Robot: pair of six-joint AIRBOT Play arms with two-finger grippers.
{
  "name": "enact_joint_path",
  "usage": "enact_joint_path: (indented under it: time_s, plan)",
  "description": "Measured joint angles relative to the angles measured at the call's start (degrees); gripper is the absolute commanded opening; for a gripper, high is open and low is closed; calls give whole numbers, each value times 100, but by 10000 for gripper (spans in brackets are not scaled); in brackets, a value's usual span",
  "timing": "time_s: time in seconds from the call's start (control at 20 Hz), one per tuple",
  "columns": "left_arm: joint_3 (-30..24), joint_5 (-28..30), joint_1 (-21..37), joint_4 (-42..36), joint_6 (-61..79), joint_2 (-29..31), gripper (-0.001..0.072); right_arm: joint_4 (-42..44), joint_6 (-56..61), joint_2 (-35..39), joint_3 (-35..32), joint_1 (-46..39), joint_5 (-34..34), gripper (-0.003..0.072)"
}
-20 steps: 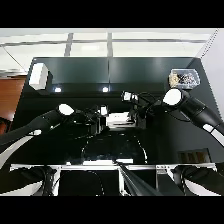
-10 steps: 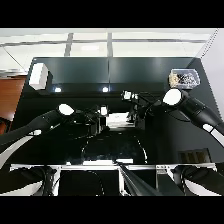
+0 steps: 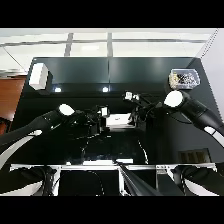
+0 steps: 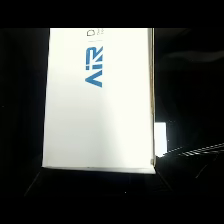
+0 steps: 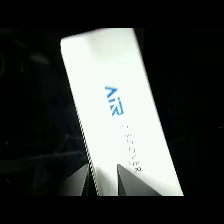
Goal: Fold the box and place the chain.
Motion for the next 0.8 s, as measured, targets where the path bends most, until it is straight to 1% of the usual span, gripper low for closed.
enact_joint_path:
  time_s: [0.05,0.1,0.15,0.3,0.45,0.6,0.8]
  plan:
    - [0,0,0,0,0,0,398,37,262,68,13,-70,46,203]
    - [0,0,0,-2,0,0,398,120,535,114,20,-155,146,117]
    - [0,0,0,-2,0,0,399,269,826,157,4,-260,308,16]
    - [0,2,0,-2,-4,0,398,737,1639,195,-210,-546,654,17]
    - [0,9,0,-4,-13,0,399,1512,2105,57,-474,-713,643,17]
    - [0,11,0,-7,-11,0,399,2002,2319,-179,-588,-772,326,17]
    - [0,13,0,-7,-4,0,399,2020,2535,-516,-636,-798,-70,17]
